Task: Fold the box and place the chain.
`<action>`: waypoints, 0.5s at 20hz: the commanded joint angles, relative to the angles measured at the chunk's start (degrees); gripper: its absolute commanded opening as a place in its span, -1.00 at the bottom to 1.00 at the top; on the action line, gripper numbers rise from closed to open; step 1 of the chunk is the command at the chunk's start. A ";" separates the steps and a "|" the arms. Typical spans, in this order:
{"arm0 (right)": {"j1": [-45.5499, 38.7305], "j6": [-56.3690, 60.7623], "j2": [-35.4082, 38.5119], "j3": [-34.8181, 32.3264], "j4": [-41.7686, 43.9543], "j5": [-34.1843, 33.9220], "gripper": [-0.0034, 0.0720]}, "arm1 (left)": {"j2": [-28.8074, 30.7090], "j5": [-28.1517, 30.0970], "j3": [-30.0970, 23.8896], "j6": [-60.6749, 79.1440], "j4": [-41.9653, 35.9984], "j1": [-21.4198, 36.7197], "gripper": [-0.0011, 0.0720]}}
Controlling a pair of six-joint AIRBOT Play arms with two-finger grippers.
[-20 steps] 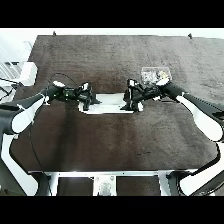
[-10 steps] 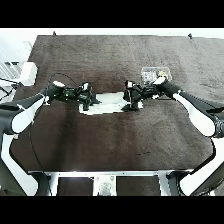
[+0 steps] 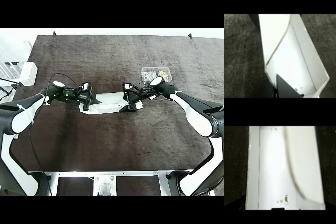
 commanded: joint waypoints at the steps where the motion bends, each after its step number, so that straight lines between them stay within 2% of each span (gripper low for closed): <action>1: 0.57 -0.87 -0.26 0.04 0.11 0.48 0.92 | 0.04 1.38 0.04 0.04 0.02 -0.04 -0.91; 10: -0.46 -1.46 -1.53 0.07 0.94 0.44 0.85 | 0.04 1.55 0.04 0.04 0.04 -0.04 -0.91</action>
